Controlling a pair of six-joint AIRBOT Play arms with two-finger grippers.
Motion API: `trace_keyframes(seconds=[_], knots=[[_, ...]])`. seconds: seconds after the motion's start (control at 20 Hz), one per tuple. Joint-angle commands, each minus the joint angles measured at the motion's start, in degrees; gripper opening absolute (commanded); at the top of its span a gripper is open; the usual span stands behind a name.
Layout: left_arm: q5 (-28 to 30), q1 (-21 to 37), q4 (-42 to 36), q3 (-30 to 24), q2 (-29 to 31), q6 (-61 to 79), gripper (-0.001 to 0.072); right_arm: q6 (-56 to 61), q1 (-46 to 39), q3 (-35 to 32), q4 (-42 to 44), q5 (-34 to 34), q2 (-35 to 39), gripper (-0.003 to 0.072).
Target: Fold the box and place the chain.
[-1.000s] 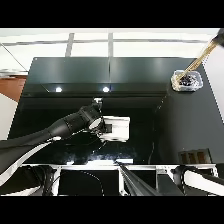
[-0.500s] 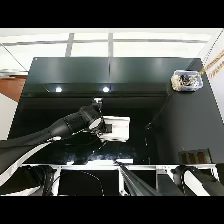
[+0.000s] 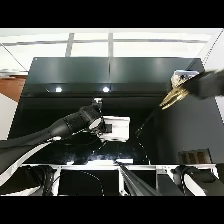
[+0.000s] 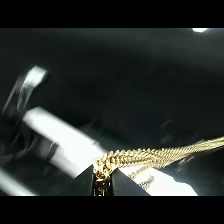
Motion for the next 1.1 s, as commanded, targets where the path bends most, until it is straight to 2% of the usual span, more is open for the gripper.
trace_keyframes(seconds=[0.0,0.3,0.55,0.85,1.05], knots=[[0.0,0.04,0.02,0.0,-0.02,0.0,0.0032,-2.03,7.48,-10.12,5.66,-3.98,0.33,0.0041],[0.0,0.04,0.02,0.0,-0.02,0.0,0.0033,-2.03,17.22,-20.87,15.15,-16.68,-0.39,0.0041],[0.0,0.04,0.02,0.0,-0.02,0.0,0.0033,-2.03,22.69,-21.77,15.89,-25.64,-2.78,0.0041],[-0.02,0.04,0.02,0.0,-0.02,0.0,0.0033,-2.03,22.67,-22.01,15.78,-22.8,-4.2,0.0041],[-0.02,0.04,0.02,0.0,-0.02,0.0,0.0033,-1.6,24.24,-24.76,15.96,-27.04,-4.37,0.0041]])
